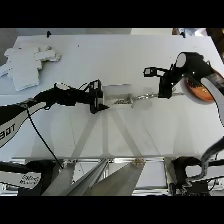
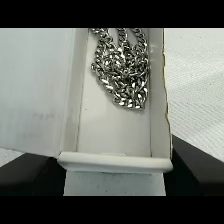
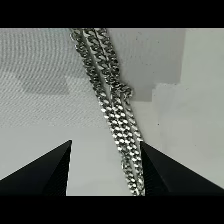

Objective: Fold the box and place the chain.

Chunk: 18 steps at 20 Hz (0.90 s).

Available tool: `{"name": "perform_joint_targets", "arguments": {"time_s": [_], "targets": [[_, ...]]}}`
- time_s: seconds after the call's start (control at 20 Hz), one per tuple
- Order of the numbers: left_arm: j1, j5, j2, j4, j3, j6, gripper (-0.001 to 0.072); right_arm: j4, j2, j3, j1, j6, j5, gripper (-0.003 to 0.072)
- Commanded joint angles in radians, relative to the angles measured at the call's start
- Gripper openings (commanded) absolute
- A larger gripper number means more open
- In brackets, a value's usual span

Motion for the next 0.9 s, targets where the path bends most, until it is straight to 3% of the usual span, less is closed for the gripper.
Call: {"name": "perform_joint_targets", "arguments": {"time_s": [0.0,0.35,0.4,0.5,0.6,0.85], "targets": [[0.000,0.000,0.000,0.000,0.001,0.000,0.0523,0.004,-0.048,0.000,0.000,-0.043,-0.079,0.0479],[0.000,0.000,0.000,0.000,0.001,0.000,0.0523,0.003,-0.108,0.000,0.000,-0.071,-0.116,0.0475],[0.000,0.000,0.000,0.000,0.001,0.000,0.0523,0.003,-0.113,0.000,0.001,-0.070,-0.121,0.0426],[0.000,0.000,0.000,0.000,0.001,0.000,0.0523,0.003,-0.118,0.000,0.003,-0.070,-0.108,0.0178],[0.000,0.000,0.000,0.000,0.001,0.000,0.0523,-0.001,-0.118,0.000,0.003,-0.067,-0.069,0.0019],[0.000,0.000,0.000,0.000,0.001,0.000,0.0523,-0.003,-0.111,0.000,0.003,-0.010,0.055,0.0019]]}}
